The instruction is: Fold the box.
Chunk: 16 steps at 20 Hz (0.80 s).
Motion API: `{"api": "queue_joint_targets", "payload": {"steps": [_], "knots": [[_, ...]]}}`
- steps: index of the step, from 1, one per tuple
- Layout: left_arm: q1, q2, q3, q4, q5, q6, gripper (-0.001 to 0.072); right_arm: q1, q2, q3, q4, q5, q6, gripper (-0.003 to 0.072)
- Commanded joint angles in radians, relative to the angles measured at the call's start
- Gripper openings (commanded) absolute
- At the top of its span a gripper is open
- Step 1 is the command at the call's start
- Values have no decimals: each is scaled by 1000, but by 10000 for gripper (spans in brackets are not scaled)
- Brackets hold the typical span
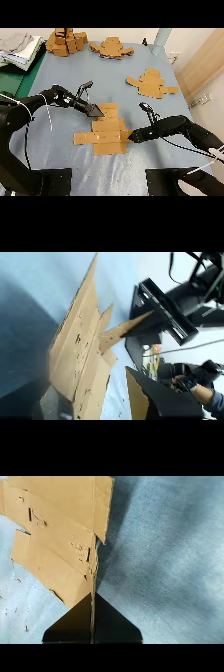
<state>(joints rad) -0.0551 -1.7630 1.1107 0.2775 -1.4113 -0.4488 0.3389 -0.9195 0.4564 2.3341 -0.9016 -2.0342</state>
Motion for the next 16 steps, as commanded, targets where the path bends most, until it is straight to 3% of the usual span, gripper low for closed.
{"api": "queue_joint_targets", "payload": {"steps": [1, 9, 11, 15, 16], "knots": [[-14, -20, 15, 10, -95, 51, 359, 1, -13, 0, -5, 4, 2, 2], [-70, -21, 52, 49, -84, 64, 337, 1, -29, 1, -7, 5, 3, 2], [-70, -21, 54, 53, -82, 72, 131, 1, -29, 1, -7, 5, 3, 2], [-70, -21, 54, 85, -89, 75, 83, 1, -29, 1, -7, 8, 2, 2], [-70, -21, 54, 92, -93, 76, 14, 1, -29, 1, -7, 10, 2, 2]]}}
